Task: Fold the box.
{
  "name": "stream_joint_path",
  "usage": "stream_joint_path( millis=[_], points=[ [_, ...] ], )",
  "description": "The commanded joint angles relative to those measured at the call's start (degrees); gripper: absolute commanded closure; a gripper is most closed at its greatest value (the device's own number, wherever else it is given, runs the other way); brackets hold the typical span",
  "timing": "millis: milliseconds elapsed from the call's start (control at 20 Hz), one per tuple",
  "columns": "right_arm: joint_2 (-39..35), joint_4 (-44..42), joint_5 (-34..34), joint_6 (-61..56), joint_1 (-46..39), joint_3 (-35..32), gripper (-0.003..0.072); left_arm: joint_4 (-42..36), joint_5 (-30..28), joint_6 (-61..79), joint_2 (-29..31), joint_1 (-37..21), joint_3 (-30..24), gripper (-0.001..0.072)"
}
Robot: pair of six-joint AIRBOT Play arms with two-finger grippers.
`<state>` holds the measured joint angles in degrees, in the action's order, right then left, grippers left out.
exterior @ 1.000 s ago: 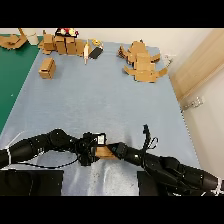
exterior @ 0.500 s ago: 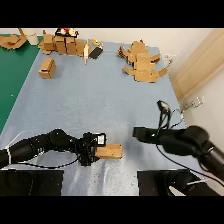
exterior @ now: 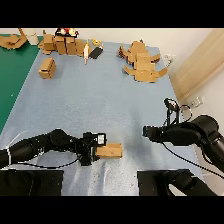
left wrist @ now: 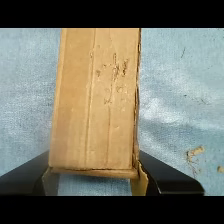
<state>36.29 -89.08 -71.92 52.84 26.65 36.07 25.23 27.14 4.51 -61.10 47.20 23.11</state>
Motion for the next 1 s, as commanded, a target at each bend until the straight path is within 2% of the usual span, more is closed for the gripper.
stream_joint_path(
  millis=[0,100,200,350,450,650,800,950],
  points=[
    [2.3,0.2,0.1,0.3,-0.3,0.2,0.0684,0.0,-0.3,0.0,0.0,-0.1,0.1,0.0417],
    [3.5,0.2,0.1,0.1,-0.3,0.2,0.0684,0.0,-2.1,-4.0,0.5,-0.2,0.3,0.0417],
    [4.0,1.0,0.1,-2.6,-0.3,0.2,0.0684,0.1,-7.0,-13.8,2.0,-1.2,0.9,0.0416],
    [4.0,4.5,0.2,-5.0,-0.3,0.2,0.0684,0.5,-9.0,-20.6,5.6,-5.9,1.7,0.0416],
    [4.0,5.0,0.2,-5.0,-0.3,0.2,0.0684,0.5,-9.2,-21.1,7.5,-11.7,2.1,0.0416],
    [4.1,6.4,1.0,-5.0,-0.3,0.2,0.0684,0.6,-13.2,-22.6,6.8,-29.6,3.2,0.0416],
    [4.1,6.4,2.6,-5.0,-0.3,0.2,0.0684,0.5,-13.4,-22.8,1.6,-42.9,7.9,0.0416],
    [4.1,6.4,5.2,-5.0,-0.3,0.2,0.0684,0.5,-11.5,-26.5,-6.7,-48.9,17.0,0.0416]
  ],
)
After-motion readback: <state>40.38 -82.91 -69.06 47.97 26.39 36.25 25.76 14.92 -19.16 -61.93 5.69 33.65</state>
